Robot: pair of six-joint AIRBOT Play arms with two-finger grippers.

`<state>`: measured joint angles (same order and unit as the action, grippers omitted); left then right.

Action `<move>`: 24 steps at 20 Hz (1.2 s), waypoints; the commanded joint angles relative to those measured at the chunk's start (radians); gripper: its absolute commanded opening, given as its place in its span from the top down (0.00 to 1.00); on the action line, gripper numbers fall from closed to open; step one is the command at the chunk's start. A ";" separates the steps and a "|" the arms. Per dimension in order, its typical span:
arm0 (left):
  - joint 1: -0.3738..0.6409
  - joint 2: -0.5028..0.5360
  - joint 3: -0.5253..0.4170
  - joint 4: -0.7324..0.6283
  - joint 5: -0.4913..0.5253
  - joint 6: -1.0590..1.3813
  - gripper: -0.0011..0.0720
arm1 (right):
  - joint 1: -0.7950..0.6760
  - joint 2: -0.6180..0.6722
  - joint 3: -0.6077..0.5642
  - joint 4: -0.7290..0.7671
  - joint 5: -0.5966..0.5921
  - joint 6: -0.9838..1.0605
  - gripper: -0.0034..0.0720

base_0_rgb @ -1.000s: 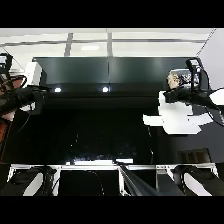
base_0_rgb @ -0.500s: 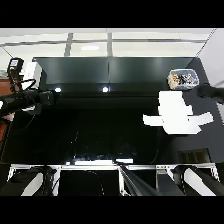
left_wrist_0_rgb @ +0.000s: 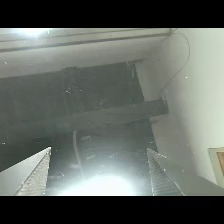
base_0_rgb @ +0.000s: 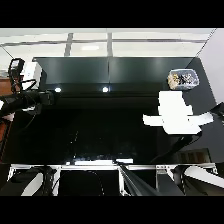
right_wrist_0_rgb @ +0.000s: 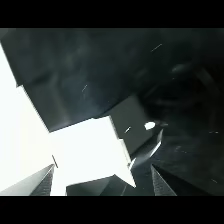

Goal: Fold the box and place the chain.

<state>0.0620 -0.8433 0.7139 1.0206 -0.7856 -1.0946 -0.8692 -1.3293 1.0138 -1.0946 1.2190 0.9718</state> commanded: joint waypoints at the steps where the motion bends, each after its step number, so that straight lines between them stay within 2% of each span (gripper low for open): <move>1: 0.000 -0.001 0.000 0.000 0.000 0.001 0.01 | 0.027 -0.104 0.014 0.013 0.097 -0.140 0.01; 2: 0.000 -0.001 0.000 -0.001 -0.001 0.001 0.01 | 0.044 -0.112 0.015 -0.015 0.092 -0.148 0.04; 3: 0.000 -0.001 0.000 0.000 -0.001 0.001 0.01 | 0.061 -0.112 0.015 -0.060 0.076 -0.151 0.34; 4: 0.000 -0.001 0.000 0.000 0.000 0.001 0.01 | 0.072 -0.112 0.020 -0.097 0.070 -0.166 0.68; 5: 0.000 -0.001 0.000 0.000 0.000 0.001 0.01 | 0.077 -0.111 0.031 -0.114 0.074 -0.186 0.88; 6: 0.000 -0.001 0.000 0.000 0.000 0.001 0.01 | 0.079 -0.107 0.043 -0.107 0.080 -0.192 0.88; 7: 0.000 -0.001 0.000 0.000 -0.001 0.001 0.01 | 0.081 -0.095 0.055 -0.094 0.083 -0.195 0.93; 12: 0.000 -0.001 0.000 0.000 -0.001 0.001 0.01 | 0.117 0.016 0.060 0.095 0.129 -0.214 0.93; 15: 0.000 -0.001 0.000 0.000 -0.001 0.001 0.01 | 0.209 0.114 0.018 0.187 0.127 -0.214 0.93; 20: 0.000 -0.002 0.000 0.000 0.000 0.002 0.01 | 0.319 0.332 -0.174 0.402 0.074 -0.214 0.93; 24: 0.000 -0.006 -0.003 -0.020 0.000 0.002 0.02 | 0.442 0.537 -0.426 0.520 -0.072 -0.214 0.93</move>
